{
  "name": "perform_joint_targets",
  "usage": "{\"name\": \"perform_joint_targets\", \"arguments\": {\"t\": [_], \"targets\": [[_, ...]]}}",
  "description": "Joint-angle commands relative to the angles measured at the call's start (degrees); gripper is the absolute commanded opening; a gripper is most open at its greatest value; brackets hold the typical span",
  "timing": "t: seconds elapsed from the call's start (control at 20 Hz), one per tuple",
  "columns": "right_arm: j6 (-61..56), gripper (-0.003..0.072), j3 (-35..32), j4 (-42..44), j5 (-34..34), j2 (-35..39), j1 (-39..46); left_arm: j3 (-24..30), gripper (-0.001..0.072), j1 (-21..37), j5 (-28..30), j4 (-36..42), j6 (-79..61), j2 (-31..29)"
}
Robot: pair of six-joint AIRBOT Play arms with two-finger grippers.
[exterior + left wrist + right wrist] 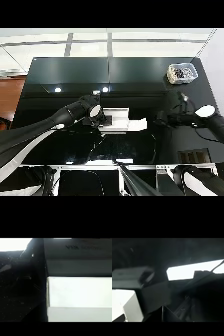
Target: Fold the box and place the chain.
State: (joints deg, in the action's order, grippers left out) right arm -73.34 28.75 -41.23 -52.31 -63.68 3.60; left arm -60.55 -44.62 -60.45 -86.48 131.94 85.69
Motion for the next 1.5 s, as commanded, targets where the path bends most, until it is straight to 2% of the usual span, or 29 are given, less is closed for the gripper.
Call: {"name": "perform_joint_targets", "arguments": {"t": [0.0,0.2,0.35,0.4,0.45,0.5,0.7,0.75,0.9,0.95,1.1,1.15,1.45], "targets": [[7.0,0.0014,-1.5,12.6,0.3,-6.8,-4.9,-0.1,0.0031,0.0,0.0,0.2,0.0,0.0],[9.6,0.0014,0.2,15.7,3.4,-8.4,-10.4,-0.1,0.0031,0.0,0.0,0.2,0.0,0.0],[10.7,0.0016,3.6,15.0,-1.9,-8.4,-11.1,-0.1,0.0031,0.0,-0.1,0.2,0.0,0.0],[10.7,0.0082,5.1,14.2,-4.1,-8.4,-11.0,-0.1,0.0031,0.0,-0.1,0.2,0.0,0.0],[10.7,0.0426,6.5,13.9,-6.3,-8.4,-10.9,-0.1,0.0031,0.0,-0.1,0.2,0.0,0.0],[10.8,0.0644,8.0,14.0,-8.3,-8.4,-10.9,-0.1,0.0031,0.0,0.0,0.2,0.0,0.0],[10.8,0.064,11.3,14.3,-10.8,-8.4,-11.9,-0.1,0.0031,0.0,0.0,0.2,0.0,0.0],[10.8,0.0553,11.4,14.7,-10.3,-8.4,-12.4,-0.1,0.0031,0.0,0.0,0.2,0.0,0.0],[8.2,0.054,12.2,14.1,-8.7,-8.4,-15.2,-0.1,0.0031,0.0,0.0,0.2,0.0,0.0],[6.9,0.043,12.6,13.1,-8.1,-8.4,-16.2,-0.1,0.0031,0.0,0.0,0.2,0.0,0.0],[2.1,0.0421,14.0,9.3,-6.7,-8.4,-18.3,-0.1,0.0031,0.0,0.0,0.2,0.0,0.0],[0.5,0.036,14.3,7.9,-6.3,-8.4,-18.7,-0.1,0.0031,0.0,0.0,0.2,0.0,0.0],[-7.7,0.0341,17.7,-1.5,-3.8,-8.4,-24.2,-0.1,0.0031,0.0,0.0,0.2,0.0,0.0]]}}
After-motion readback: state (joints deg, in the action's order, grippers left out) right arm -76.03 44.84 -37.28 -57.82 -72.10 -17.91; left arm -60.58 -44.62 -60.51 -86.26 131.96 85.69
